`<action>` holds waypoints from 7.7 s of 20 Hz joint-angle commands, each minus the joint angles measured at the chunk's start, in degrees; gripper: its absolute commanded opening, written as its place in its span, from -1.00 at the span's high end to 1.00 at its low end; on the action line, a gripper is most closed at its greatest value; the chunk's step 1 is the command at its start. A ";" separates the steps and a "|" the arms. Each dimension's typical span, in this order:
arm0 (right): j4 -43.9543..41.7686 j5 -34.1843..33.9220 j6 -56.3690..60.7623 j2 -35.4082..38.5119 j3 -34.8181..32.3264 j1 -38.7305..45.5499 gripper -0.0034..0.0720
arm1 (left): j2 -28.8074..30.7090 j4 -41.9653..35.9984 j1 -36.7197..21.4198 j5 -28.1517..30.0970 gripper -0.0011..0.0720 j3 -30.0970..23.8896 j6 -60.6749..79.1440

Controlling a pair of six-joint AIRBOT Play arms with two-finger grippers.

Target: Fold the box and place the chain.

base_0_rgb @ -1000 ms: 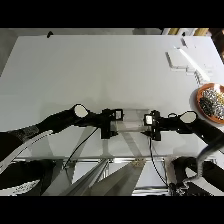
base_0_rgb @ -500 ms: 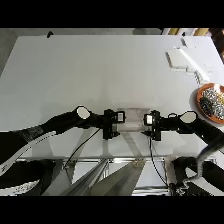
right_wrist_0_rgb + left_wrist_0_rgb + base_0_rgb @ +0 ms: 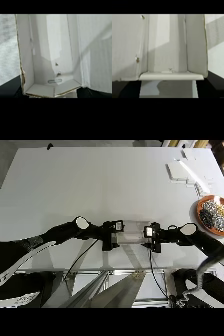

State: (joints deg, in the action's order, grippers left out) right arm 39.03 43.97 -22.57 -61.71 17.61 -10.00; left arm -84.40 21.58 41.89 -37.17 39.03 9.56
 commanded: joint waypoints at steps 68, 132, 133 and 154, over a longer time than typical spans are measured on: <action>-10.88 8.87 15.32 28.35 0.00 0.00 0.88 | -0.15 -5.51 -0.09 -2.10 0.51 -1.29 8.22; 10.01 18.78 35.28 28.06 4.17 13.29 0.88 | -0.15 -5.49 -0.09 -2.29 0.51 -1.29 8.22; 10.25 17.88 40.63 29.70 4.31 14.67 0.88 | -0.15 -5.51 -0.09 -2.29 0.51 -1.29 8.22; 13.44 18.91 83.08 4.11 4.28 15.13 0.86 | -0.15 -5.51 -0.09 -2.32 0.51 -1.29 8.20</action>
State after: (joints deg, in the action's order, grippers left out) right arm 56.31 60.75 61.76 -57.12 21.93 7.40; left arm -84.60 16.08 41.82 -39.48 37.74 17.78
